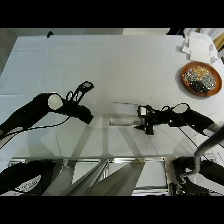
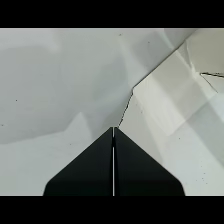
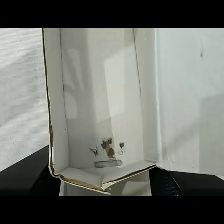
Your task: Fold the box and place the chain.
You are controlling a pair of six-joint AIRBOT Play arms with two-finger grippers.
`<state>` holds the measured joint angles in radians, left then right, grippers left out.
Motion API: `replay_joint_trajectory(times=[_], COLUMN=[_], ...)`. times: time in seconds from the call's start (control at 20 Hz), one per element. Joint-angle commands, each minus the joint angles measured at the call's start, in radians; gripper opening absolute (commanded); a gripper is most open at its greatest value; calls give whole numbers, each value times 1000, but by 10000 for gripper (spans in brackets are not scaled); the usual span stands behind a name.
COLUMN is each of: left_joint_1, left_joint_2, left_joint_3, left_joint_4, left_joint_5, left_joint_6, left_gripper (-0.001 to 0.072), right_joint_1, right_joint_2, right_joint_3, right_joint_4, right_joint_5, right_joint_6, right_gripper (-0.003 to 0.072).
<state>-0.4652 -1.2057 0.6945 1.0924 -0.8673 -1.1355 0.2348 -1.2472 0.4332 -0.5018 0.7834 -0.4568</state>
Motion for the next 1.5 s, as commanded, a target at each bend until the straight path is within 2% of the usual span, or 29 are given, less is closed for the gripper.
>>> replay_joint_trajectory(times=[0.0, 0.25, 0.35, 0.5, 0.65, 1.0, 1.45], left_joint_1=[18, 60, 111, 145, 114, -19, -36], left_joint_2=[2, 175, 193, 174, 120, -49, -63], left_joint_3=[-16, -16, -16, -44, -89, -96, -96], left_joint_4=[-67, -57, -37, -42, -115, -226, -260], left_joint_5=[4, -1, -41, -84, -71, 64, 82], left_joint_6=[-9, -52, -105, -130, -129, -129, -128], left_gripper=[2, 2, 3, 4, 15, 13, 12], right_joint_1=[0, 0, 0, 0, 0, 0, 0], right_joint_2=[1, 1, 1, 1, 1, 1, 1], right_joint_3=[0, 0, 0, 0, 0, 0, 0], right_joint_4=[2, 2, 2, 2, 2, 2, 2], right_joint_5=[-2, -2, -2, -2, -2, -2, -2], right_joint_6=[4, 4, 4, 4, 4, 4, 4], right_gripper=[296, 296, 296, 296, 296, 296, 296])
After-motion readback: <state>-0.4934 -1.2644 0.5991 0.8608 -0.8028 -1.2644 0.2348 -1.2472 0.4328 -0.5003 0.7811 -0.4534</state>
